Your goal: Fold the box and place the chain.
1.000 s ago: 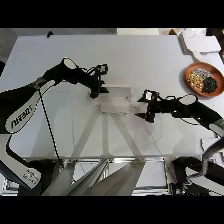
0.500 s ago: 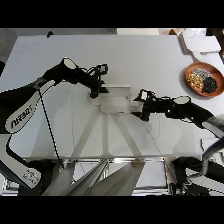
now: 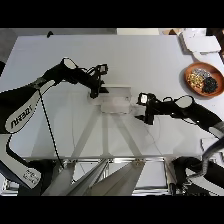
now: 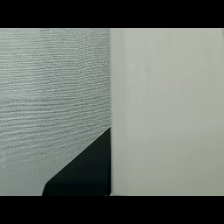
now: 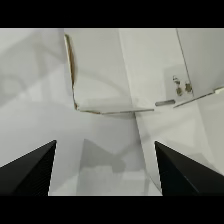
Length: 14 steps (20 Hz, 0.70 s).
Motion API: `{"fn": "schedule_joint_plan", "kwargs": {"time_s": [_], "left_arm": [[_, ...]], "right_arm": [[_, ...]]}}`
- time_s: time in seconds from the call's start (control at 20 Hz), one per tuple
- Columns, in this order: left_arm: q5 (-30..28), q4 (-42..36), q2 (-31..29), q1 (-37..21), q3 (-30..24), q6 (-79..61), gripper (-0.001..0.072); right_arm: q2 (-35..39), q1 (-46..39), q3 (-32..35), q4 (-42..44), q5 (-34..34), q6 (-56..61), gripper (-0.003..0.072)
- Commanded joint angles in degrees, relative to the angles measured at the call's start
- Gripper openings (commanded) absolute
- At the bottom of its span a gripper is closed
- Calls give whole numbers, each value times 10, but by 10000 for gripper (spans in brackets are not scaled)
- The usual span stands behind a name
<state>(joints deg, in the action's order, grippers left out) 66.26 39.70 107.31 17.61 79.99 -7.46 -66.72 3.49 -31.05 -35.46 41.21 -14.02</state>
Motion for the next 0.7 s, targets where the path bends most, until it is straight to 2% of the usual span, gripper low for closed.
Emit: {"fn": "schedule_joint_plan", "kwargs": {"time_s": [0.0,0.2,0.3,0.4,0.65], "left_arm": [[0,0,0,0,0,0,13],[0,0,0,0,0,0,13],[0,0,0,0,0,0,13],[0,0,0,0,0,0,13],[0,0,0,0,0,0,13]], "right_arm": [[39,1,0,-83,13,66,681],[76,1,0,-75,42,65,681],[70,1,0,-38,42,46,681],[45,1,0,5,41,-5,681],[-40,1,0,80,-12,-104,681]]}}
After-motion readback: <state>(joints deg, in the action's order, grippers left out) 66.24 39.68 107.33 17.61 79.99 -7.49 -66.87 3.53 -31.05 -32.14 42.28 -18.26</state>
